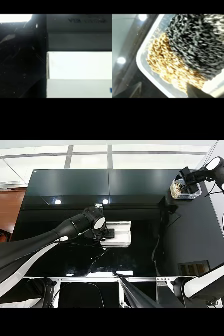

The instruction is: Fold the box and place the chain.

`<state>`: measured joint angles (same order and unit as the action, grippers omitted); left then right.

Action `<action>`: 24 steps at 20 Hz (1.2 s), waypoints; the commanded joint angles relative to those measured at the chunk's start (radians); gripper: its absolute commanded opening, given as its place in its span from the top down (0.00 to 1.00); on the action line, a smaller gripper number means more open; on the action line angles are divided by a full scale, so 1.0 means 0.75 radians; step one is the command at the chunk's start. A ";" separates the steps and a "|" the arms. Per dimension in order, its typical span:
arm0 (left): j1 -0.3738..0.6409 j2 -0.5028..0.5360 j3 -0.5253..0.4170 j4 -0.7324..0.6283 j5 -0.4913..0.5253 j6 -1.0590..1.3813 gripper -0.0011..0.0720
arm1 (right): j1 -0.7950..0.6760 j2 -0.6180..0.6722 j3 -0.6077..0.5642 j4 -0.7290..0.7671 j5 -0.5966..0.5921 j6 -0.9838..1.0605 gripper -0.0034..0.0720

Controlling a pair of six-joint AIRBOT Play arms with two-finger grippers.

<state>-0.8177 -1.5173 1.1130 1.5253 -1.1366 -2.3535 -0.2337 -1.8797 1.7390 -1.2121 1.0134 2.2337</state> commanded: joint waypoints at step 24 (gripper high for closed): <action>0.000 0.000 0.001 0.000 -0.001 0.001 0.95 | -0.055 -0.122 0.036 0.161 -0.007 -0.200 0.87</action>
<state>-0.8177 -1.5173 1.1130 1.5253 -1.1378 -2.3535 -0.2775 -1.9663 1.7649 -1.0992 1.0107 2.1544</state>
